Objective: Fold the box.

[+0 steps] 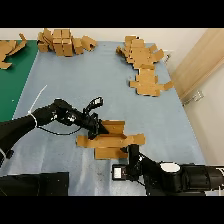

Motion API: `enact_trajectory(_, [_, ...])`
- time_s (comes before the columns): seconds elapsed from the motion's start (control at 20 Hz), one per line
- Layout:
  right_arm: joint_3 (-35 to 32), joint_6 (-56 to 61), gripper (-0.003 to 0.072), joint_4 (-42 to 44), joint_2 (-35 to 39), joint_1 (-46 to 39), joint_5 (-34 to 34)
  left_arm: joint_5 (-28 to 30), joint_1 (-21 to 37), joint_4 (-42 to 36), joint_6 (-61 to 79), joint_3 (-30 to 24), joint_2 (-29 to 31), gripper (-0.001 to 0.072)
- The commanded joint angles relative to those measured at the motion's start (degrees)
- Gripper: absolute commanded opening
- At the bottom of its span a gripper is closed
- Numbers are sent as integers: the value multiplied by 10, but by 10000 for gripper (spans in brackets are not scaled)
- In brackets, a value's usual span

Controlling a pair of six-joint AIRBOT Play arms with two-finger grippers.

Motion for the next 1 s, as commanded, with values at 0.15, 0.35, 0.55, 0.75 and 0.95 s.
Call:
enact_trajectory(0.15, [-1,83,711,-95,-42,2,17,0,0,0,0,1,0,14])
enact_trajectory(0.35, [-1,91,712,-101,-42,2,9,0,0,0,0,1,0,14])
enact_trajectory(0.55, [-1,95,712,-101,-42,0,3,0,0,0,0,1,0,13])
enact_trajectory(0.75, [-1,97,711,-100,-42,0,2,0,0,0,0,1,0,14])
enact_trajectory(0.95, [-1,102,711,-101,-50,0,2,0,0,0,0,1,0,14])
